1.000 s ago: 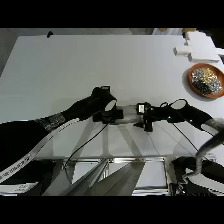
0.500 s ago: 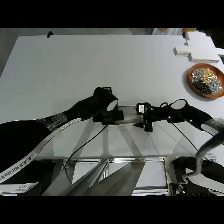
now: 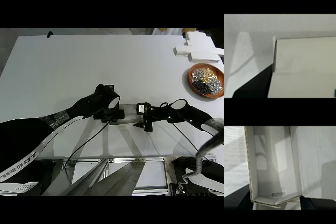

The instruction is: Fold the box and place the chain.

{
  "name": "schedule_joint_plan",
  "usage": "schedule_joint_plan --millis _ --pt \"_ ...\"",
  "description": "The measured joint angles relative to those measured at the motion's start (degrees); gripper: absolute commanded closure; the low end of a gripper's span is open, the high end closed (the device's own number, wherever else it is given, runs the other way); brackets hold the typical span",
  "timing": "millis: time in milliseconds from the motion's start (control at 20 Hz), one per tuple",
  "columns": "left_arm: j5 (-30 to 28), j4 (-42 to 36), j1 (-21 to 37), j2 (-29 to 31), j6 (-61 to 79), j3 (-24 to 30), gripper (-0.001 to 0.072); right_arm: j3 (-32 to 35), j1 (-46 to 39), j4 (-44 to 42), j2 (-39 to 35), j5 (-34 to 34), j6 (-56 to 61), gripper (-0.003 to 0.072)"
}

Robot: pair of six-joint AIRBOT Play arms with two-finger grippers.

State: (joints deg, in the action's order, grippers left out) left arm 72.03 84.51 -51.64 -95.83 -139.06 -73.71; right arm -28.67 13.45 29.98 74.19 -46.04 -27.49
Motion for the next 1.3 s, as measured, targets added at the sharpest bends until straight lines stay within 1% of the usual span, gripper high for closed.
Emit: schedule_joint_plan --millis 50,100,300,350,400,450,500,550,650,800,850,950,1000,1100,1150,1250,1300 --pt "0.3 -0.1 0.0 -0.3 0.0 0.0 0.0628 0.0 0.0 0.0 0.0 0.0 0.0 0.0278" --pt "0.6 -0.2 -0.1 -0.6 0.0 0.0 0.0703 0.0 0.0 0.0 0.0 0.0 0.0 0.0278" --pt "1.0 -0.4 -0.1 -1.0 -0.3 -0.2 0.0706 0.0 0.0 0.0 0.0 0.0 0.1 0.0278" --pt "1.0 -0.5 -0.1 -1.1 -0.4 -0.2 0.0694 0.0 0.0 0.0 0.0 0.0 0.1 0.0278" --pt "1.1 -0.5 -0.1 -1.1 -0.4 -0.2 0.0632 0.0 0.0 0.0 0.0 0.0 0.1 0.0278" --pt "1.0 -0.4 0.0 -1.2 -0.2 -0.1 0.0518 0.0 0.0 0.0 0.0 0.0 -0.1 0.0278" --pt "1.6 -0.7 0.1 -1.3 -0.1 0.0 0.043 0.0 0.0 0.0 0.0 0.0 -0.1 0.0278" --pt "1.8 -0.9 0.4 -0.7 0.0 0.0 0.0414 0.0 0.0 0.0 0.0 0.0 -0.2 0.0278" --pt "1.9 -1.1 1.4 0.7 0.7 0.0 0.0414 0.0 0.0 0.0 0.0 0.0 -0.2 0.0278" --pt "3.5 -1.8 3.9 4.7 5.3 -0.1 0.0413 0.0 0.0 0.0 0.0 0.1 0.0 0.0278" --pt "4.6 -2.0 5.0 6.4 7.6 -0.1 0.0385 0.0 0.0 -0.1 0.0 0.1 0.0 0.0278" --pt "8.3 -1.4 7.2 9.9 13.7 0.2 0.0104 0.0 0.0 0.0 0.0 0.0 0.0 0.0278" --pt "8.7 -1.1 8.2 11.7 17.5 0.7 0.0049 0.0 0.0 0.0 0.0 0.0 0.0 0.0278" --pt "10.3 -2.3 10.1 16.2 27.3 2.6 0.0021 0.0 0.0 0.0 0.0 0.0 0.0 0.0278" --pt "10.0 -2.6 11.2 18.4 33.2 4.3 0.0021 0.0 0.0 0.0 0.0 0.0 0.0 0.0278" --pt "8.1 -5.9 13.1 23.2 47.2 8.9 0.0021 0.0 0.0 0.0 0.0 0.0 0.0 0.0278" --pt "6.2 -7.8 13.9 25.3 55.3 11.8 0.0021 0.0 0.0 0.0 0.0 0.0 0.0 0.0278"
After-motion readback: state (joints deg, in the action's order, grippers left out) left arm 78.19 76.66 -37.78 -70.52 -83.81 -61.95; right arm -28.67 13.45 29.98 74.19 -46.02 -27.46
